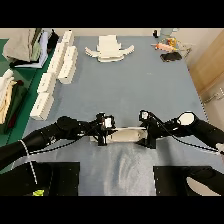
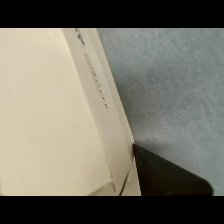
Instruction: Fold the box.
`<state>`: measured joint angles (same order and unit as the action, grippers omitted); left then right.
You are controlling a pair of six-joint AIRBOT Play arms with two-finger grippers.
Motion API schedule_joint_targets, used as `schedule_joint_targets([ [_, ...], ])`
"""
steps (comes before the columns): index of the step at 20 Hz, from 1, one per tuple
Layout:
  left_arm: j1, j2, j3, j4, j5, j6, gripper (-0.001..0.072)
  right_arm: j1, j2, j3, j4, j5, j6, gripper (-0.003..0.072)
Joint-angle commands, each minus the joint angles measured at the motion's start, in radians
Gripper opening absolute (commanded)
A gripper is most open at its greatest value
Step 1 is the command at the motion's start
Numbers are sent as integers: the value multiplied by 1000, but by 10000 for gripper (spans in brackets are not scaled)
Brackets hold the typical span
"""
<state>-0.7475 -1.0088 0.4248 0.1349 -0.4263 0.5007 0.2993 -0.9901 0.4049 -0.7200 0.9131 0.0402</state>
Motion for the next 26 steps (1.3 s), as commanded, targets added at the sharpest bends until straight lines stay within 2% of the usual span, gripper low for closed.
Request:
schedule_joint_targets([
  [1,0,1,1,-1,6,0,13,20,-2,0,0,36,15,720],
  [5,0,1,1,-1,6,0,13,25,-2,1,-5,-25,15,720],
  [15,0,1,1,-1,6,0,13,25,16,0,-66,-42,117,719],
  [17,0,1,1,-1,6,0,13,25,2,1,-68,-75,83,719],
  [20,0,1,1,-1,6,0,13,25,-12,0,-69,-61,36,714],
  [21,0,1,1,-1,6,0,13,25,-12,0,-68,-49,26,687],
  [23,0,1,1,-1,6,0,13,25,-10,0,-69,-31,3,684],
  [26,0,1,1,-1,6,0,13,25,-7,-13,-70,-49,-55,647],
])
